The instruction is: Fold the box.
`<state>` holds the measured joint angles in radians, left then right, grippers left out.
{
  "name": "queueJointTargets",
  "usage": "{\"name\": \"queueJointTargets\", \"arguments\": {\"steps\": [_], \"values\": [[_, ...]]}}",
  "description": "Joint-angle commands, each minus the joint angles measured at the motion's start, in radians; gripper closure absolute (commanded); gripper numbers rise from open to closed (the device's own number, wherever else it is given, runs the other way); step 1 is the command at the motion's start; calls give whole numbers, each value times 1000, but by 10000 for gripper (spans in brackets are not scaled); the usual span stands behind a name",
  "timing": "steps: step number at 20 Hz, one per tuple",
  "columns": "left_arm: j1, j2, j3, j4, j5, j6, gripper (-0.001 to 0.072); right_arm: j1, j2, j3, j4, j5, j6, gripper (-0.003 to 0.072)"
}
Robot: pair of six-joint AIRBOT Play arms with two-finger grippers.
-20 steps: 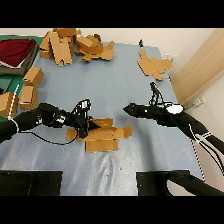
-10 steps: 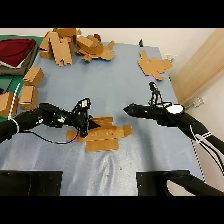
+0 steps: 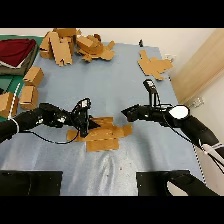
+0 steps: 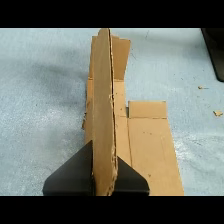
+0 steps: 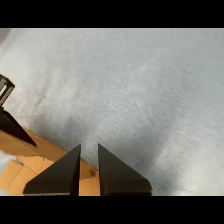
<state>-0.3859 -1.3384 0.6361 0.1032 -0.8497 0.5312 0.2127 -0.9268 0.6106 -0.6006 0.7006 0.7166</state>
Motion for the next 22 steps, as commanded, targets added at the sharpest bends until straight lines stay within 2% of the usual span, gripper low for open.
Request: {"name": "queueJointTargets", "arguments": {"steps": [1,11,18,22], "values": [[-1,0,1,71,-5,3,695,18,53,1,-111,43,29,524],[0,0,44,107,-31,3,695,23,53,1,-121,46,87,524],[1,0,57,113,-50,3,695,81,53,1,-132,24,96,524],[0,-1,58,138,-51,3,695,82,53,1,-243,23,179,525]]}}
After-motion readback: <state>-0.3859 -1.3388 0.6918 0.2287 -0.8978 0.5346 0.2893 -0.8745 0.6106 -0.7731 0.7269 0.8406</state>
